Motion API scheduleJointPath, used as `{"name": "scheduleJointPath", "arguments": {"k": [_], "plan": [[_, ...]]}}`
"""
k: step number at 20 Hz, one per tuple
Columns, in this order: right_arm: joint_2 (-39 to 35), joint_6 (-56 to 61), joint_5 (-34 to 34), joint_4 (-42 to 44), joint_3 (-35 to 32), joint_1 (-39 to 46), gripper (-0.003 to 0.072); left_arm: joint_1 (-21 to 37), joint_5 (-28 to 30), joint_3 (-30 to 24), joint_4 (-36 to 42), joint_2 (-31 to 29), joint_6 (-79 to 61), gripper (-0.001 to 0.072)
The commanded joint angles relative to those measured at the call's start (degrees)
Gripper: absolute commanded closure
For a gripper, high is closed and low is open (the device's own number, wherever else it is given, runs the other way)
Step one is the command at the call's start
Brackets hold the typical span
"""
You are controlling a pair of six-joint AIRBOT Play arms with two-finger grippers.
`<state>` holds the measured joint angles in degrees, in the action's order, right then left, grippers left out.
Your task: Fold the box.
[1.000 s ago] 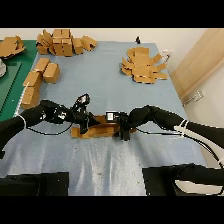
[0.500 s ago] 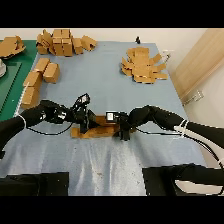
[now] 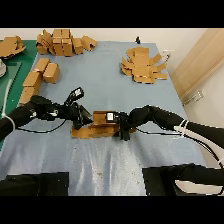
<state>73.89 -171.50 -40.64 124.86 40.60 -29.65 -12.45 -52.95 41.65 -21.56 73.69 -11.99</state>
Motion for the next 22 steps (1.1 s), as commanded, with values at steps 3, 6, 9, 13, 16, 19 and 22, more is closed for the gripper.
{"name": "scheduleJointPath", "arguments": {"k": [3, 6, 9, 13, 16, 19, 22], "plan": [[-0.04, 0.02, -0.04, 0.02, 0.02, 0.00, 0.0147, 1.46, -10.32, 0.04, -30.47, -11.67, 32.65, 0.0701], [-0.04, 0.02, -0.20, 0.02, 0.02, 0.00, 0.0146, -6.45, -18.32, -0.24, -34.99, -12.76, 61.33, 0.0704], [-0.04, 0.02, -0.20, 0.02, 0.02, 0.00, 0.0147, -18.93, -14.56, -0.20, -31.54, -11.26, 67.89, 0.0702], [-0.04, 0.02, -0.46, 0.02, 0.02, 0.00, 0.0147, -22.95, -1.90, 2.25, -18.21, -6.75, 68.02, 0.0701], [-0.04, 0.02, -0.46, 0.00, 0.02, 0.00, 0.0147, -18.03, 7.19, 3.41, -12.57, -6.29, 68.43, 0.0701], [-0.04, 0.02, -0.46, 0.02, 0.02, 0.00, 0.0147, -12.98, 15.06, 3.41, -8.35, -6.16, 68.96, 0.0701], [-0.04, 0.02, -0.46, 0.02, 0.02, 0.00, 0.0147, -11.58, 18.38, 3.43, -5.62, -4.33, 68.89, 0.0701]]}}
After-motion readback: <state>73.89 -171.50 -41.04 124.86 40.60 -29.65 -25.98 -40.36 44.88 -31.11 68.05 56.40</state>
